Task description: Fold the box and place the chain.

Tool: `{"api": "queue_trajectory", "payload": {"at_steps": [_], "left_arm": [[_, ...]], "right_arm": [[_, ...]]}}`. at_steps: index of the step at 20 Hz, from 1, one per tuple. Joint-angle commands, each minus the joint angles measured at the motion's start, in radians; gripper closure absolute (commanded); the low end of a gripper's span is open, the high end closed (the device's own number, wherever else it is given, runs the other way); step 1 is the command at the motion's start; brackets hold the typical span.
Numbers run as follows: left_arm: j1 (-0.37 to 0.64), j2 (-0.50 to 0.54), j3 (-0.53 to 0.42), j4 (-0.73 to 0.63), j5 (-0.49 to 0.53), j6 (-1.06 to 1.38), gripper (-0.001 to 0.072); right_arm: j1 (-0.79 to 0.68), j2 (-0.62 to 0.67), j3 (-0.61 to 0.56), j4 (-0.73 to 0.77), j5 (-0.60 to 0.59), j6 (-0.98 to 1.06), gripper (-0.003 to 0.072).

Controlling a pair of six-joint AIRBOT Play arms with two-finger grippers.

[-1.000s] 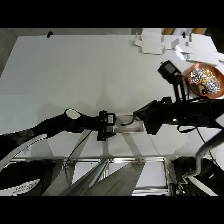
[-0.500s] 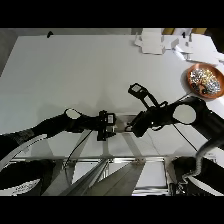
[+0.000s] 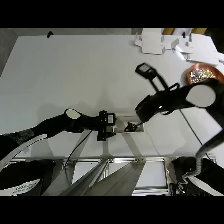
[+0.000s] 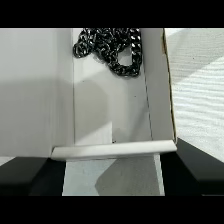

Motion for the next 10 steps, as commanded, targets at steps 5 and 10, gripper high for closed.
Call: {"api": "queue_trajectory", "payload": {"at_steps": [5,10], "left_arm": [[0.000,0.000,0.000,0.000,0.000,0.000,0.0575],[0.000,0.000,0.000,0.000,0.000,0.000,0.0575]], "right_arm": [[-0.301,-0.089,0.018,-0.238,0.048,0.146,0.0669],[-0.327,-0.155,-0.159,-0.230,-0.087,0.150,0.0460]]}}
